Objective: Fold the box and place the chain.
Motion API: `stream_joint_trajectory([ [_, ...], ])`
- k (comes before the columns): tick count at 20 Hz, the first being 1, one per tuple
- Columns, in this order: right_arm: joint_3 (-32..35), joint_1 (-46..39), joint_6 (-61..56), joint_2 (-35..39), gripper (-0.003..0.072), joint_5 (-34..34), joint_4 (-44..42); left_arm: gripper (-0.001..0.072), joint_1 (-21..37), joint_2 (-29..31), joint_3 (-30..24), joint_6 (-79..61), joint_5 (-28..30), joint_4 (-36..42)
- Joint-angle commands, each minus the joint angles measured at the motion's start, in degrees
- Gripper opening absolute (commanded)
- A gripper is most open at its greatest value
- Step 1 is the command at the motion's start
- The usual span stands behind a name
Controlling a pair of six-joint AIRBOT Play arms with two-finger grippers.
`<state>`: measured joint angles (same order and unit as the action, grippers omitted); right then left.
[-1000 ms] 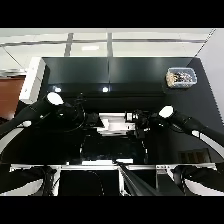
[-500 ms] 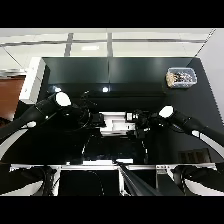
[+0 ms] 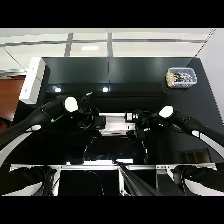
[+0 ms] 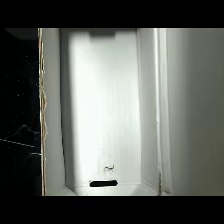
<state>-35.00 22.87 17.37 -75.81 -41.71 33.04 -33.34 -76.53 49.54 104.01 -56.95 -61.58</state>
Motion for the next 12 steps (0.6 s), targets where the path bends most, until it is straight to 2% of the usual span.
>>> stream_joint_trajectory([
  [1,0.0,0.0,0.0,0.0,0.0066,0.0,0.0,0.0395,-2.6,0.0,0.2,9.1,1.3,-8.6],
  [4,0.0,0.0,0.0,0.0,0.0065,0.0,0.0,0.0350,-4.9,-1.4,2.3,11.3,0.8,-11.6],
  [6,0.0,0.0,0.0,0.0,0.0065,0.0,0.0,0.0350,-6.8,-3.5,5.0,14.0,0.1,-13.6],
  [10,0.0,0.0,0.0,0.0,0.0066,0.0,0.0,0.0350,-12.5,-8.0,10.4,27.2,-7.1,-25.4],
  [12,0.0,0.0,0.0,0.0,0.0065,0.0,0.0,0.0350,-13.6,-8.4,11.1,29.7,-7.8,-26.2],
])
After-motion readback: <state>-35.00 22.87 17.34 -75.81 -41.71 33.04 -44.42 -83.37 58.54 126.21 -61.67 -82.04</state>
